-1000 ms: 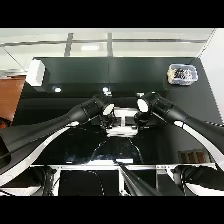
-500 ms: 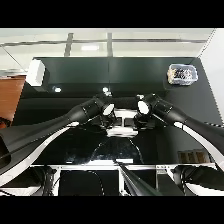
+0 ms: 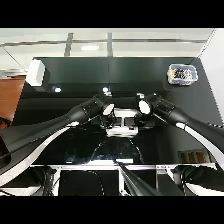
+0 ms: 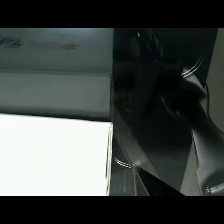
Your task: Fold the box and place the chain.
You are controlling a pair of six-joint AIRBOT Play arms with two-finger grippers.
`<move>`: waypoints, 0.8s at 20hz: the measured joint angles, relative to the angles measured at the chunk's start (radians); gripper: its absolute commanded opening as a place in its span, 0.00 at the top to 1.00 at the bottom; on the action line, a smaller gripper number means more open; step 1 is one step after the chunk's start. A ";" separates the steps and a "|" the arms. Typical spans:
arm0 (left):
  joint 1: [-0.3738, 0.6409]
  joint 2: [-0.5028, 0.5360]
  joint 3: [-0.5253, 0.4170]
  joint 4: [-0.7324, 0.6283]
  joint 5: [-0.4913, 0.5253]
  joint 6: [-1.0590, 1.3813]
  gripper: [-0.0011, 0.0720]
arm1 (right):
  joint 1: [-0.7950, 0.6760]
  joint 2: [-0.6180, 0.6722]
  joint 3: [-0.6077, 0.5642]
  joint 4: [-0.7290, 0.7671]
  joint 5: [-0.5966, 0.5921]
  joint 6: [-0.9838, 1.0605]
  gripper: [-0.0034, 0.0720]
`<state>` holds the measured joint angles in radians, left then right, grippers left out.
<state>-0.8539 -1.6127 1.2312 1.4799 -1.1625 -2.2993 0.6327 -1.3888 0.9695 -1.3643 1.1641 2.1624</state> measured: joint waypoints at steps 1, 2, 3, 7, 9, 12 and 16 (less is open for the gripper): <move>0.000 0.000 0.000 0.000 0.000 0.000 0.95 | -0.001 0.026 0.000 0.000 0.010 -0.021 0.39; 0.000 0.000 0.000 0.000 0.000 0.000 0.95 | -0.001 0.058 0.000 -0.003 0.022 -0.045 0.39; 0.000 0.000 0.000 0.000 0.000 0.000 0.95 | 0.000 0.101 0.000 -0.007 0.039 -0.066 0.39; 0.000 0.000 0.000 0.000 0.001 0.000 0.95 | -0.002 0.303 0.000 -0.188 0.135 -0.109 0.39; 0.000 0.000 0.000 0.000 0.002 0.000 0.95 | -0.011 0.377 0.000 -0.398 0.179 -0.118 0.39; 0.000 0.000 0.000 0.000 0.002 0.000 0.95 | -0.095 0.430 -0.008 -0.665 0.117 -0.123 0.39; 0.000 0.000 0.000 0.000 0.002 0.000 0.95 | -0.321 0.406 -0.029 -0.747 -0.208 -0.074 0.00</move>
<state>-0.8543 -1.6127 1.2312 1.4799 -1.1610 -2.2993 0.3115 -0.9833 0.9401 -2.1113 0.9562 2.0880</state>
